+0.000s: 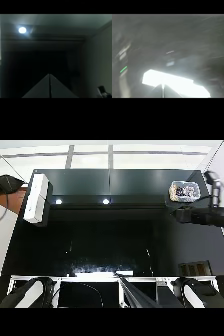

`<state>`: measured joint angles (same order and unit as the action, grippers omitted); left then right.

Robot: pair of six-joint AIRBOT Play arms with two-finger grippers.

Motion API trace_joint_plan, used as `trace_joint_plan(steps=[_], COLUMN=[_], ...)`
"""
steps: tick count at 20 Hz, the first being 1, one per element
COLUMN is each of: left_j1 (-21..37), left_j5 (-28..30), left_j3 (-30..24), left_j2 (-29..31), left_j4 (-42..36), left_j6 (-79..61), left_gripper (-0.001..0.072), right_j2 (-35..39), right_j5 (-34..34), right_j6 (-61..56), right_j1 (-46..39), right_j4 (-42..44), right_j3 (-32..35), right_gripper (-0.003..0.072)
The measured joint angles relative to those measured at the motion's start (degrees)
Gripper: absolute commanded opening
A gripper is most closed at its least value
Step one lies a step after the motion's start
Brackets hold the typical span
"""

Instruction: Fold the box and place the chain.

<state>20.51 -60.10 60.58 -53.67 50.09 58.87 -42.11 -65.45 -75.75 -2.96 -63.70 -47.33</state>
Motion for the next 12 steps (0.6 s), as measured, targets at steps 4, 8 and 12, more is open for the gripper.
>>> trace_joint_plan(steps=[4,8,12], left_j1=[-8.02,-10.99,-11.85], left_j5=[5.05,8.37,9.77], left_j3=[-15.61,-24.83,-27.5], left_j2=[12.72,19.71,21.79], left_j4=[1.68,4.07,4.94], left_j6=[-0.09,0.0,0.0], left_gripper=[0.0032,0.0033,0.0033], right_j2=[6.73,8.74,9.27], right_j5=[6.45,8.46,8.35], right_j6=[-4.81,-6.29,-6.78], right_j1=[0.59,0.76,0.76], right_j4=[-7.32,-10.27,-11.28], right_j3=[6.43,11.39,12.76], right_gripper=[0.0029,0.0029,0.0029])
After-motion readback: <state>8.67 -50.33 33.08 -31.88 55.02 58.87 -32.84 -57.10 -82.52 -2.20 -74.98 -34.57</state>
